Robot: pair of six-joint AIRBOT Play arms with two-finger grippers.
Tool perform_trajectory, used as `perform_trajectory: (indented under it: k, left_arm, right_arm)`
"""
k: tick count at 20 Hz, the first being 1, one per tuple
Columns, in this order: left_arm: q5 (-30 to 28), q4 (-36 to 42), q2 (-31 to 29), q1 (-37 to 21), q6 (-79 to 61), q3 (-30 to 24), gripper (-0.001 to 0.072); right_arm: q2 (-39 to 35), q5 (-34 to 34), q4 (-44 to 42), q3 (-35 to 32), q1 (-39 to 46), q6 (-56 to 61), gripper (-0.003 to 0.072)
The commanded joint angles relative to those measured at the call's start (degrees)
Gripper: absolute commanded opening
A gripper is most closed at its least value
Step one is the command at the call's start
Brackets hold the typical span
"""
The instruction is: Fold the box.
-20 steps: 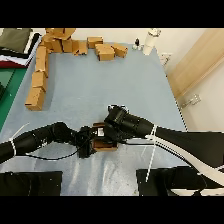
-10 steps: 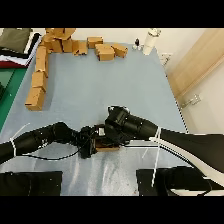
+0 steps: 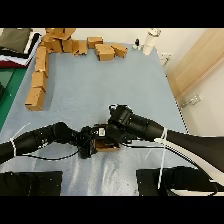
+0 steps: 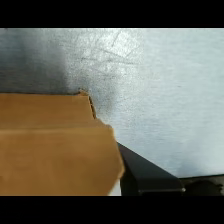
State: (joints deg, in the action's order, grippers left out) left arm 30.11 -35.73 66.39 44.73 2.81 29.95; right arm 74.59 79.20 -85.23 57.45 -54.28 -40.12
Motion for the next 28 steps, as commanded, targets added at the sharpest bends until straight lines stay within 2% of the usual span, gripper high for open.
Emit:
perform_trajectory:
  k: [1,3,4,8,10,11,12,14,15,16,17,19,20,21,22,23,25,28]
  left_arm:
    - [0.0,0.0,0.0,-0.1,0.0,0.0,0.0472]
    - [0.0,0.0,0.0,-0.1,0.0,0.0,0.0472]
    - [0.0,0.0,0.0,-0.1,0.0,0.0,0.0472]
    - [0.0,0.0,0.0,-0.1,0.0,0.0,0.0472]
    - [0.0,0.0,0.0,-0.1,0.0,0.0,0.0472]
    - [0.0,0.0,0.0,-0.1,0.0,0.0,0.0472]
    - [0.0,0.0,0.0,-0.1,0.0,0.0,0.0472]
    - [0.0,0.0,0.0,-0.1,0.0,0.0,0.0472]
    - [0.0,0.0,0.0,-0.1,0.0,0.0,0.0472]
    - [0.0,0.0,0.0,-0.1,0.0,0.0,0.0472]
    - [0.0,0.0,0.0,-0.1,0.0,0.0,0.0472]
    - [0.0,0.0,0.0,-0.1,0.0,0.0,0.0472]
    - [0.0,0.0,0.0,-0.1,0.0,0.0,0.0472]
    - [0.0,0.0,0.0,-0.1,0.0,0.0,0.0472]
    - [0.0,0.0,0.0,-0.1,0.0,0.0,0.0472]
    - [0.0,0.0,0.0,-0.1,0.0,0.0,0.0472]
    - [0.0,0.0,0.0,-0.1,0.0,0.0,0.0472]
    - [0.0,0.0,0.0,-0.1,0.0,0.0,0.0472]
  right_arm:
    - [-2.3,0.7,1.0,0.0,0.0,-0.7,0.0428]
    - [-3.7,1.4,3.0,0.0,0.0,-0.7,0.0402]
    - [-4.3,1.5,3.3,0.0,0.0,-0.8,0.0338]
    - [-5.7,3.5,6.2,0.0,0.0,-1.3,0.0326]
    - [-5.7,6.4,7.8,-0.1,0.0,-2.9,0.0132]
    - [-5.7,7.4,9.4,-0.5,0.0,-3.5,0.0101]
    - [-5.7,8.5,11.0,-0.8,0.3,-4.4,0.0003]
    - [-5.7,7.5,9.5,-2.6,4.2,-9.7,0.0002]
    - [-5.7,4.7,7.1,-4.2,8.3,-12.8,0.0001]
    - [-5.7,-0.7,1.6,-5.9,14.4,-17.7,0.0000]
    - [-5.7,-7.8,-8.0,-7.5,21.6,-25.9,0.0000]
    - [-4.5,-18.8,-33.9,-8.8,36.0,-47.0,0.0001]
    - [-3.2,-19.7,-47.6,-8.7,42.1,-57.8,0.0000]
    - [-1.5,-17.9,-59.8,-8.3,46.9,-67.6,0.0001]
    - [0.8,-13.1,-69.9,-7.5,50.3,-76.5,0.0001]
    - [2.8,-7.5,-75.4,-6.3,51.9,-82.2,0.0001]
    - [5.7,1.1,-77.9,-4.3,51.3,-86.6,0.0001]
    - [5.9,6.6,-77.3,-6.1,47.6,-90.9,0.0001]
